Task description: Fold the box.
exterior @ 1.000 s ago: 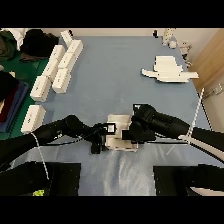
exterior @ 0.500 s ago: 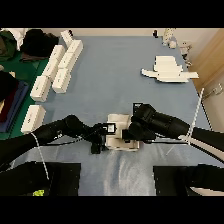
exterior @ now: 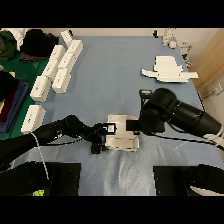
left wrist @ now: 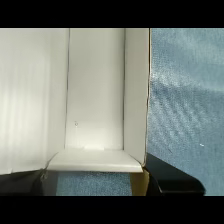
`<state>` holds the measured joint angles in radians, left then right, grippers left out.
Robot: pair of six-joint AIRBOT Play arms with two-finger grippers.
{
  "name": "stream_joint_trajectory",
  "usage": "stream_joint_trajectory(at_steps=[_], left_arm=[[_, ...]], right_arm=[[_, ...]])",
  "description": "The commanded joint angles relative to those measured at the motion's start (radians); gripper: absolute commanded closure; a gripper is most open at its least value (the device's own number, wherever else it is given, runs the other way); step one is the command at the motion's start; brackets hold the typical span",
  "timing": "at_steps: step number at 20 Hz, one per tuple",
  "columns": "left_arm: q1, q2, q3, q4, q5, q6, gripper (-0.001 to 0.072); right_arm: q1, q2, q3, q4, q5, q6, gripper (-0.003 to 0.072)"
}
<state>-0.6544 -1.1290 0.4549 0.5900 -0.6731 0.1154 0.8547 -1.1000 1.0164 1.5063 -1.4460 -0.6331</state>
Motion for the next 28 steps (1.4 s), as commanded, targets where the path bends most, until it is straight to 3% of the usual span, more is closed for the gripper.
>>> stream_joint_trajectory(at_steps=[1, 3, 4, 7, 10, 12, 16, 20, 23, 28], left_arm=[[0.000, 0.000, 0.000, 0.000, 0.000, 0.000, 0.0299], [0.000, 0.000, 0.000, 0.000, 0.000, 0.000, 0.0299], [0.000, 0.000, 0.000, 0.000, 0.000, 0.000, 0.0299], [0.000, 0.000, 0.000, 0.000, 0.000, 0.000, 0.0299], [0.000, 0.000, 0.000, 0.000, 0.000, 0.000, 0.0299], [0.000, 0.000, 0.000, 0.000, 0.000, 0.000, 0.0299], [0.000, 0.000, 0.000, 0.000, 0.000, 0.000, 0.0299], [0.000, 0.000, 0.000, 0.000, 0.000, 0.000, 0.0299], [0.000, 0.000, 0.000, 0.000, 0.000, 0.000, 0.0299], [0.000, 0.000, 0.000, 0.000, 0.000, 0.000, 0.0299]], right_arm=[[-0.169, 0.059, 0.018, -0.023, -0.072, -0.161, 0.0587], [-0.348, 0.036, -0.009, 0.043, -0.010, -0.315, 0.0679], [-0.447, 0.008, -0.024, 0.129, 0.043, -0.418, 0.0683], [-0.712, -0.141, -0.041, 0.582, 0.129, -0.796, 0.0685], [-0.843, -0.328, -0.039, 1.007, 0.044, -1.123, 0.0685], [-0.842, -0.431, -0.029, 1.110, -0.057, -1.250, 0.0685], [-0.774, -0.533, -0.029, 1.135, -0.250, -1.373, 0.0686], [-0.655, -0.497, -0.033, 1.105, -0.338, -1.475, 0.0686], [-0.554, -0.397, -0.065, 1.036, -0.225, -1.533, 0.0686], [-0.426, -0.179, -0.153, 0.901, 0.141, -1.611, 0.0686]])
